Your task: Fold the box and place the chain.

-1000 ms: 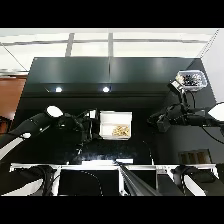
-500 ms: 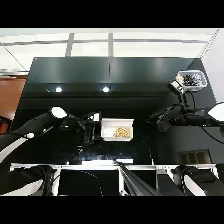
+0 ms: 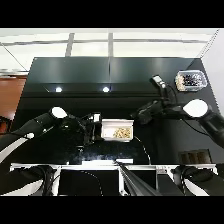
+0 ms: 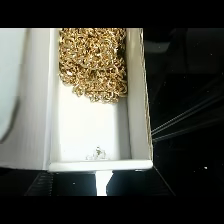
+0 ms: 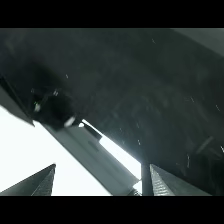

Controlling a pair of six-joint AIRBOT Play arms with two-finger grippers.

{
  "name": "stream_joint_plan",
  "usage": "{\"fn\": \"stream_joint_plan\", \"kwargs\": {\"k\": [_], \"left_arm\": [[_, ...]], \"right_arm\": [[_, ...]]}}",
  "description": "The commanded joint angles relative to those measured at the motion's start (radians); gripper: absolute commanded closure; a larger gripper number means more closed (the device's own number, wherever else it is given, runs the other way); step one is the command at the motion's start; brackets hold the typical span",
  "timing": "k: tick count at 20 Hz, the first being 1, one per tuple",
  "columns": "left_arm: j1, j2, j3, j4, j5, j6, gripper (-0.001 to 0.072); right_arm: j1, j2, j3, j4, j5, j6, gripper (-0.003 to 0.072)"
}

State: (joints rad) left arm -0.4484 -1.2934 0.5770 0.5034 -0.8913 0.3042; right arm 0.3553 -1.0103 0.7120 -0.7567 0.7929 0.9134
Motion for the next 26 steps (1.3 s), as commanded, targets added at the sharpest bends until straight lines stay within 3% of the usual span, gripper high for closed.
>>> {"fn": "stream_joint_plan", "kwargs": {"k": [1, 4, 7, 12, 19, 26], "left_arm": [[-0.001, -0.001, 0.001, 0.001, 0.0, 0.0, 0.0322], [-0.001, -0.001, 0.001, 0.001, 0.0, 0.0, 0.0322], [-0.001, -0.001, 0.001, 0.001, 0.0, 0.0, 0.0322], [-0.001, -0.001, 0.001, 0.001, 0.0, 0.0, 0.0322], [-0.001, -0.001, 0.001, 0.002, 0.0, 0.0, 0.0322], [-0.001, -0.001, 0.001, 0.002, 0.0, 0.0, 0.0322]], "right_arm": [[0.069, -0.091, 0.063, -0.005, 0.005, -0.107, 0.0012], [0.073, -0.079, 0.081, -0.043, 0.256, -0.451, 0.0012], [0.073, -0.056, 0.085, -0.146, 0.404, -0.456, 0.0013], [0.107, -0.058, -0.003, -0.095, 0.209, -0.59, 0.0013], [0.164, -0.063, -0.004, -0.041, 0.185, -0.684, 0.0013], [0.17, -0.064, -0.004, -0.034, 0.139, -0.586, 0.0014]]}}
